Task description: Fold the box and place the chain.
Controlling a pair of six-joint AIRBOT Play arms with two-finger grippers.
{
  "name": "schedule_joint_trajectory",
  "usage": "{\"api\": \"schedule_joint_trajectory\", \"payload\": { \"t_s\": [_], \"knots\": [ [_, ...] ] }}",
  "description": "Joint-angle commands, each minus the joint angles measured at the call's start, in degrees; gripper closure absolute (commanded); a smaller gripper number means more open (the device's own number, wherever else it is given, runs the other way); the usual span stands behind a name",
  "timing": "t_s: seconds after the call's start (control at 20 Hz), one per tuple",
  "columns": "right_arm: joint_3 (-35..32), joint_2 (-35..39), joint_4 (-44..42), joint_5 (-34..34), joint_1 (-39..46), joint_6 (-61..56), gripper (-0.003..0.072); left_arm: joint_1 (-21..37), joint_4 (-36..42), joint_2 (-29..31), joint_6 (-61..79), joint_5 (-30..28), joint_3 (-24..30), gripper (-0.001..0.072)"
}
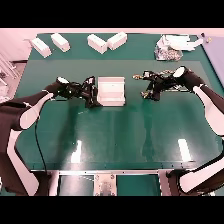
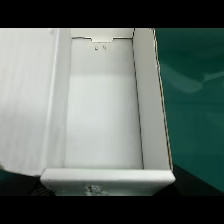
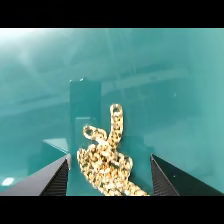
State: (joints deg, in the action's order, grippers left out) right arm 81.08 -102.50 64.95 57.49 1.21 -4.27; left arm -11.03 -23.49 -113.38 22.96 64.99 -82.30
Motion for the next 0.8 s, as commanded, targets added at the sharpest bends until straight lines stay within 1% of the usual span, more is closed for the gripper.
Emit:
{"api": "schedule_joint_trajectory", "payload": {
  "t_s": [0.0,0.05,0.1,0.25,0.3,0.35,0.4,0.45,0.55,0.65,0.75],
  "knots": [
    [0.5,-2.1,0.8,-0.9,-0.2,2.5,0.0129,0.0,0.0,0.0,0.0,0.0,-0.1,0.0196],
    [0.7,-2.5,0.9,-0.6,-0.2,2.7,0.0172,0.0,0.0,0.0,0.0,0.0,0.0,0.0196],
    [0.9,-2.9,1.2,0.3,-0.2,2.6,0.035,0.0,0.0,0.0,0.0,0.0,-0.1,0.0196],
    [0.9,-3.4,4.2,4.3,0.0,1.1,0.0476,0.0,0.0,0.0,0.0,0.0,0.0,0.0196],
    [0.9,-3.6,5.6,4.7,0.0,0.4,0.0483,0.0,0.0,0.0,0.0,0.0,-0.1,0.0196],
    [0.9,-3.7,6.6,4.7,0.0,0.1,0.0592,0.0,0.0,0.0,0.0,0.0,-0.1,0.0196],
    [0.9,-3.7,6.6,4.7,0.0,-0.6,0.0622,0.0,0.0,0.0,0.0,0.0,-0.1,0.0196],
    [0.9,-3.7,6.6,4.7,-0.1,-0.9,0.0675,0.0,0.0,0.0,0.0,0.0,-0.1,0.0196],
    [1.9,-3.7,5.7,4.7,-0.2,-3.5,0.0676,0.0,0.0,0.0,0.0,0.0,-0.1,0.0197],
    [3.0,-2.9,2.8,4.7,-0.2,-4.4,0.0677,0.0,0.0,0.0,0.0,0.0,-0.1,0.0196],
    [3.2,-0.4,-1.2,4.7,-0.2,-4.8,0.0677,0.0,0.0,0.0,0.0,0.0,-0.1,0.0196]
  ]
}}
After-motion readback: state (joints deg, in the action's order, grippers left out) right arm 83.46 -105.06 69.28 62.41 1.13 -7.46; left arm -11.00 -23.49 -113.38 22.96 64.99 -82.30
